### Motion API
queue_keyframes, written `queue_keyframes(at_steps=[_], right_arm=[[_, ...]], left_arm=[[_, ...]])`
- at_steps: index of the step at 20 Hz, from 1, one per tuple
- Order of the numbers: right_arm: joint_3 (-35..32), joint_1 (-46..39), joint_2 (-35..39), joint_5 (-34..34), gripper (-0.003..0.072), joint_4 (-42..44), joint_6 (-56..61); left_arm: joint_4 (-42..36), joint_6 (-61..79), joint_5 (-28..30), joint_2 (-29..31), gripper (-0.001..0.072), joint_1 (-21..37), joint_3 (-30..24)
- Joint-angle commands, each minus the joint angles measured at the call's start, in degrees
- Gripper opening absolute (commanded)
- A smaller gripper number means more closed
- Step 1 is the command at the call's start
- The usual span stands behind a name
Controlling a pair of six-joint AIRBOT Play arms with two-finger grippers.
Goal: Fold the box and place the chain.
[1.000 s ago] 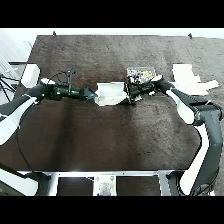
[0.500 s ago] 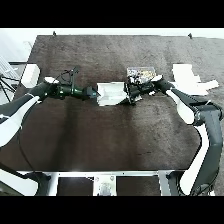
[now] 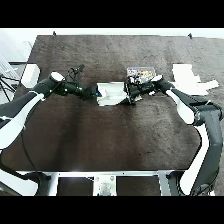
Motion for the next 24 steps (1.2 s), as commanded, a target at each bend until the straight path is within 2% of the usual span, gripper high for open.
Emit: queue_keyframes(at_steps=[1,5,14,19,24], right_arm=[[0.0,0.0,0.0,0.0,0.0581,0.0,0.0],[0.0,0.0,0.0,0.0,0.0582,0.0,0.0],[0.0,0.0,0.0,0.0,0.0581,0.0,0.0],[0.0,0.0,0.0,0.0,0.0582,0.0,0.0],[0.0,0.0,0.0,0.0,0.0581,0.0,0.0]], left_arm=[[5.3,-7.0,1.3,0.0,0.0466,-1.4,1.5],[12.5,-14.6,1.5,0.0,0.0466,-3.2,4.2],[15.6,-20.5,4.3,-0.2,0.0467,-6.4,4.8],[25.4,-28.9,4.9,-0.2,0.0467,-9.3,6.5],[28.7,-31.9,4.3,-0.4,0.0467,-10.0,7.6]])
